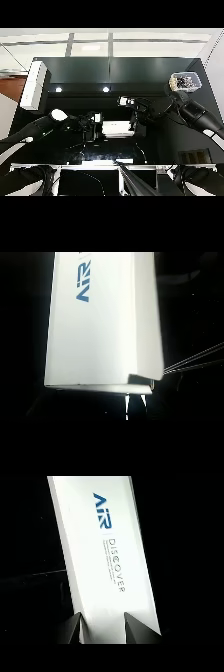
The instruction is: Fold the box and place the chain.
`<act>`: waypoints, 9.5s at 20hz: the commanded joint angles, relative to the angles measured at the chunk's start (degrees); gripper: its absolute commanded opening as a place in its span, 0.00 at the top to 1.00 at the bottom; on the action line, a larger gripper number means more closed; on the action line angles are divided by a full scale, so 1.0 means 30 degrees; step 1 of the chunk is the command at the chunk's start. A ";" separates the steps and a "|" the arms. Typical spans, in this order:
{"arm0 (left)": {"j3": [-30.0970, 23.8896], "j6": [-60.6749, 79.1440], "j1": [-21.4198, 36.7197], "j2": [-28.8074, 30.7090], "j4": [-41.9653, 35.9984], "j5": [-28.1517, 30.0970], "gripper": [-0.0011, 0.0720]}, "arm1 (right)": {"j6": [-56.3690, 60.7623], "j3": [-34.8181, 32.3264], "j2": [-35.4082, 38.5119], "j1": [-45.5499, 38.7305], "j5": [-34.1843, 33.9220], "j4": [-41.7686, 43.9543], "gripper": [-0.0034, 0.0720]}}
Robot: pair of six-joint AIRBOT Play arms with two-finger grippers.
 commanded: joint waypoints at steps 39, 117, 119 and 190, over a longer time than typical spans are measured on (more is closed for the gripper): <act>0.0000 0.0007 -0.0015 -0.0015 0.0007 -0.0015 0.44 | 0.1588 -0.0007 0.0182 0.0248 0.0277 -0.1260 0.54; 0.0007 -0.1421 0.0029 0.0641 0.1056 -0.0146 0.04 | 1.1307 0.0073 0.0437 -0.5377 -0.1180 0.6645 0.92; 0.0029 -0.2885 0.0131 0.1639 0.2171 -0.0029 0.00 | 1.1336 0.0270 0.1574 -0.7242 -0.1180 0.6455 0.92; 0.5559 -2.3525 0.1515 0.0954 1.4651 -0.6207 0.66 | 1.1132 0.0466 0.2484 -1.2080 -0.2310 0.5333 0.92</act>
